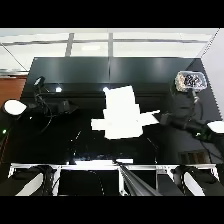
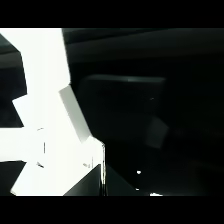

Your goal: Fold the box and place the chain.

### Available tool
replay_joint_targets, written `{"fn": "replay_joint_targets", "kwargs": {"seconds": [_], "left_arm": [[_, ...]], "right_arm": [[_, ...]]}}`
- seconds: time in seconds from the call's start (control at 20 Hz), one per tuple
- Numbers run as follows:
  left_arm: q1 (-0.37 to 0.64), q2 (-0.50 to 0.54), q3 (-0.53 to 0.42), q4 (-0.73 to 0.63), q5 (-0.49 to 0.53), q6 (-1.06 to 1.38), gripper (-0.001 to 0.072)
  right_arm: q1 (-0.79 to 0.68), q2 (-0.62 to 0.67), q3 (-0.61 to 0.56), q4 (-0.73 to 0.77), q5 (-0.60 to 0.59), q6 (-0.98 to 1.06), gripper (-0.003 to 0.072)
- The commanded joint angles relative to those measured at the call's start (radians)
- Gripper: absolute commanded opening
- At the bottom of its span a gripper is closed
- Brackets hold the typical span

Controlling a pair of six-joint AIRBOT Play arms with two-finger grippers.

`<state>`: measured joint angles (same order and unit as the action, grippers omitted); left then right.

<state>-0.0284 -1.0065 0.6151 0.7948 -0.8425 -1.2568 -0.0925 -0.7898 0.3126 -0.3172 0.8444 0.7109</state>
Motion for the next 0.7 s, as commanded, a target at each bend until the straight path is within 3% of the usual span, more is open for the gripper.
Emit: {"fn": "replay_joint_targets", "kwargs": {"seconds": [0.0, 0.15, 0.35, 0.65], "left_arm": [[-0.018, -0.196, 0.101, -0.253, -0.222, 0.208, 0.0702], [-0.029, -0.337, 0.146, -0.286, -0.281, 0.244, 0.0699], [-0.101, -0.496, 0.185, -0.383, -0.48, 0.439, 0.0695], [-0.221, -0.577, 0.229, -0.338, -0.525, 0.62, 0.0664]], "right_arm": [[0.207, 0.033, -0.082, 0.066, -0.14, -0.022, 0.0014], [0.27, 0.033, -0.082, 0.066, -0.151, -0.019, 0.0014], [0.274, 0.033, -0.082, 0.066, -0.156, -0.018, 0.0014], [0.274, 0.033, -0.082, 0.066, -0.175, -0.012, 0.0014]]}}
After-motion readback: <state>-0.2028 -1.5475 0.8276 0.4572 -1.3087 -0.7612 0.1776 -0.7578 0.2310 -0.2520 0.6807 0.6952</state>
